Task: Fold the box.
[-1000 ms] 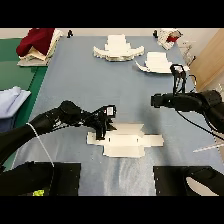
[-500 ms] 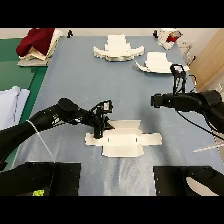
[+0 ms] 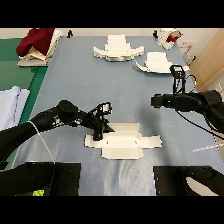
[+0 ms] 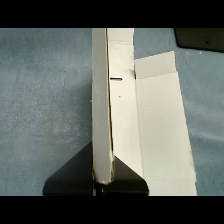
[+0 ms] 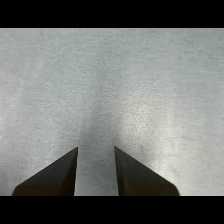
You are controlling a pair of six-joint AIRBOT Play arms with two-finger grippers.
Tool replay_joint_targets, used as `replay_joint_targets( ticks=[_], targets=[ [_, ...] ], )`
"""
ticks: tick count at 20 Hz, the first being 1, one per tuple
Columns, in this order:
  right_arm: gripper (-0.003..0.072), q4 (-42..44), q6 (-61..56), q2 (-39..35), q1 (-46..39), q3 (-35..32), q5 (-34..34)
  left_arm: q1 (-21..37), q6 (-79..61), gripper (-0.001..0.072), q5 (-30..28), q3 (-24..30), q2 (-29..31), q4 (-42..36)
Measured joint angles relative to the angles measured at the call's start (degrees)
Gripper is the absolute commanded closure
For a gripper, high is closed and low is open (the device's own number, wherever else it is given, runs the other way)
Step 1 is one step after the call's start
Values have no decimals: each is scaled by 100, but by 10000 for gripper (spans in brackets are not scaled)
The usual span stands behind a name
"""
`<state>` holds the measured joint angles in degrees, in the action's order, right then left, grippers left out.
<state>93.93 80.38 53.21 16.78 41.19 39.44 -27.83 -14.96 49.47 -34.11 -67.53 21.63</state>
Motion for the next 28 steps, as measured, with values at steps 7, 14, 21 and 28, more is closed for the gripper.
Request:
replay_joint_targets(
  ticks=[7, 14, 21, 28],
  targets=[
    [344, 11, 0, 0, 0, 0, 164, -2, 157, 697, 232, 17, -9, 46],
    [683, 535, 0, -48, 0, 37, 1110, -2, 236, 697, 251, 17, -9, 50],
    [683, 901, -317, -787, 898, -9, 2944, -2, 249, 697, 258, 17, -9, 50],
    [83, 756, -498, -1659, 3576, -597, 3206, -2, 251, 697, 258, 17, -9, 48]
  ],
)
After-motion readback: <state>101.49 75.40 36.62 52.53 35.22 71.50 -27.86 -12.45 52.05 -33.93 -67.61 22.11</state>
